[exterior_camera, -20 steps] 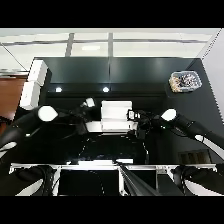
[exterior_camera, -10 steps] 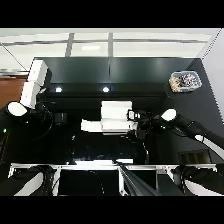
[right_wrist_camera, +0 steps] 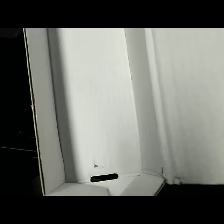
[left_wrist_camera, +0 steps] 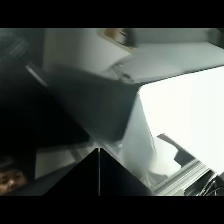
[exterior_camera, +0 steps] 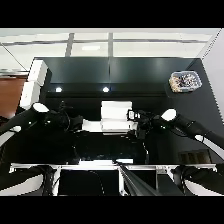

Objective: Fold the box and place the chain.

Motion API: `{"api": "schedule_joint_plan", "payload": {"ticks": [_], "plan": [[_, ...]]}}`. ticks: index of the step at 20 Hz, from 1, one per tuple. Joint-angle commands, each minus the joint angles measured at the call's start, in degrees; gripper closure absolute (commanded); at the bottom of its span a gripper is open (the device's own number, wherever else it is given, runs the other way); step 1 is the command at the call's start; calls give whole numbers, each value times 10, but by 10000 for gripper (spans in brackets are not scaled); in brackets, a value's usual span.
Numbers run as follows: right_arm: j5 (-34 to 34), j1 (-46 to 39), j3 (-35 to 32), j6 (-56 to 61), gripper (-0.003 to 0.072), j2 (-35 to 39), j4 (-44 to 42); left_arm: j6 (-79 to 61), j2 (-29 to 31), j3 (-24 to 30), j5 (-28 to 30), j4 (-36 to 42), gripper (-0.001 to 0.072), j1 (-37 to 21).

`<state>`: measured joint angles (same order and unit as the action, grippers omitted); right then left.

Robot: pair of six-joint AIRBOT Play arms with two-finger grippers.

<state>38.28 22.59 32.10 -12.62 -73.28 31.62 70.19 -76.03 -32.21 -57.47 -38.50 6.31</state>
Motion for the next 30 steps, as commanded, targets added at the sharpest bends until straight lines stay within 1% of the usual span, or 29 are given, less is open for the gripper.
{"api": "schedule_joint_plan", "payload": {"ticks": [1, 4, 5, 6, 7, 8, 9, 10, 14, 17, 19, 20, 22, 23, 25, 27, 30], "plan": [[0, 0, 0, 0, 558, 0, 0, -61, -22, -10, 16, 52, 683, 39], [0, 0, 0, 0, 559, 0, 0, -120, -22, -26, -4, 60, 676, 42], [0, 0, 0, 0, 559, 0, 0, -120, -22, -32, -3, 60, 605, 42], [0, 0, 0, 0, 559, 0, 0, -124, -22, -38, -4, 60, 556, 42], [0, 0, 0, 0, 559, 0, 0, -131, -22, -45, -5, 59, 431, 42], [0, 0, 0, 0, 559, 0, 0, -130, -22, -52, -7, 59, 210, 42], [0, 0, 0, 0, 559, 0, 0, -130, -22, -59, -13, 60, 84, 40], [0, 0, 0, 0, 559, 0, 0, -130, -22, -68, -23, 59, 74, 38], [0, 0, 0, 0, 559, 0, 0, -130, -22, -94, -61, 58, 81, 46], [0, 0, 0, 0, 559, 0, 0, -109, -22, -106, -63, 52, 82, 66], [0, 0, 0, 0, 559, 0, 0, -91, -22, -117, -61, 35, 82, 90], [0, 0, 0, 0, 559, 0, 0, -71, -22, -125, -57, 16, 82, 104], [0, 0, 0, 0, 559, 0, 0, 31, -22, -141, -47, -48, 82, 132], [0, 0, 0, 0, 559, 0, 0, 85, -22, -149, -38, -85, 83, 148], [0, 0, 0, 0, 559, 0, 0, 141, -21, -161, -12, -139, 82, 179], [0, 0, 0, 0, 559, 0, 0, 184, -22, -169, 9, -170, 82, 204], [0, 0, 0, 0, 559, 0, 0, 215, -22, -171, 25, -176, 82, 223]]}}
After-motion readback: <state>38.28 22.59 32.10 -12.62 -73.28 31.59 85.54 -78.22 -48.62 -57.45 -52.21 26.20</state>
